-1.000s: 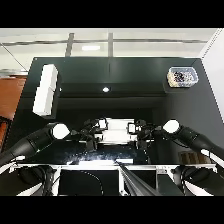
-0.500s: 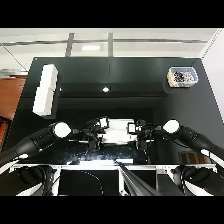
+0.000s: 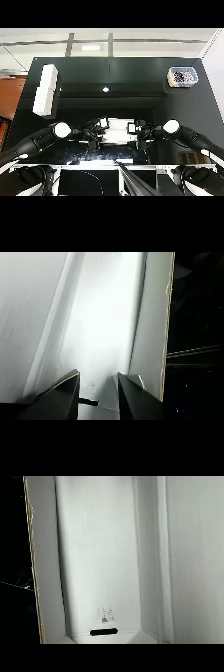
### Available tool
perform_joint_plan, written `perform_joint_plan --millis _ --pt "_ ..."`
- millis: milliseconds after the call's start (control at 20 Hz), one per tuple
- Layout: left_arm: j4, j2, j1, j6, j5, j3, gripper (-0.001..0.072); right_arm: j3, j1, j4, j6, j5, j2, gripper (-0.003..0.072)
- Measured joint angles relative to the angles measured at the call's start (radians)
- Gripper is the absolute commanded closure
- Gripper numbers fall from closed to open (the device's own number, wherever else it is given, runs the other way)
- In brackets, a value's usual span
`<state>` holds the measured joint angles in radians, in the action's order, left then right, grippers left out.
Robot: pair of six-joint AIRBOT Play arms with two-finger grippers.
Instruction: Fold the box and place the chain.
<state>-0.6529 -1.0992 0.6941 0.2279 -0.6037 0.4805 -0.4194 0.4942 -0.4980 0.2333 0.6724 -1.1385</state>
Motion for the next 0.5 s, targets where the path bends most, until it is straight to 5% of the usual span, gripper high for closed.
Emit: perform_joint_plan --millis 50,300,500 --pt "-0.005 0.002 -0.001 0.002 -0.004 0.000 0.0679 0.000 0.000 0.000 0.000 0.000 0.000 0.0213" --pt "-0.129 0.083 -0.092 0.172 -0.090 0.002 0.0680 0.000 0.000 0.001 -0.001 -0.002 0.000 0.0213" --pt "-0.281 0.182 -0.306 0.513 -0.260 0.002 0.0680 0.000 0.000 0.000 0.000 -0.002 0.000 0.0213"
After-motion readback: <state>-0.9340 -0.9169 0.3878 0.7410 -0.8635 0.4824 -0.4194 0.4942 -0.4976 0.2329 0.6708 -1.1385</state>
